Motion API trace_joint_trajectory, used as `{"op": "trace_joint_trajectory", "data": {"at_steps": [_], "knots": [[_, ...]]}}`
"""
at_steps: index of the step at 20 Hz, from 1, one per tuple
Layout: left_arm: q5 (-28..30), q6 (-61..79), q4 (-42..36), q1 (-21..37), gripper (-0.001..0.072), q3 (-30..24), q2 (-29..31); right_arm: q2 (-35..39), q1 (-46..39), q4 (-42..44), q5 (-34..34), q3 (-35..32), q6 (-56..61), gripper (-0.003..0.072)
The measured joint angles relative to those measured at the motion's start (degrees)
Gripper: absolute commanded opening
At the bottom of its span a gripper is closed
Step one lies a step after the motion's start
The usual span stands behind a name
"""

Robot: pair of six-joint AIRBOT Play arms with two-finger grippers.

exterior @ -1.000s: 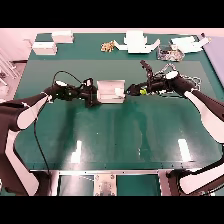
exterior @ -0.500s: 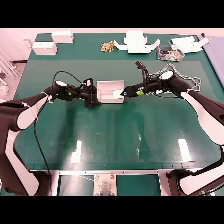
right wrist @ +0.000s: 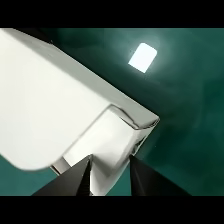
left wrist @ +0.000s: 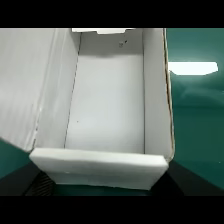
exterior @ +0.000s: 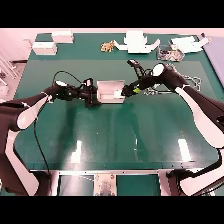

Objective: Fold the box and place the chain.

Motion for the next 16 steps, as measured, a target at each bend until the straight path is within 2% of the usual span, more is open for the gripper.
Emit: {"op": "trace_joint_trajectory", "data": {"at_steps": [12, 16], "knots": [[0.0, 0.0, 0.0, 0.0, 0.0625, 0.0, 0.0, -0.2, 7.4, -17.0, -1.5, 2.7, 17.5, 0.0302], [0.0, 0.0, 0.0, 0.0, 0.0625, 0.0, 0.0, -2.2, 9.6, -22.3, -2.1, 5.2, 23.6, 0.0301]]}}
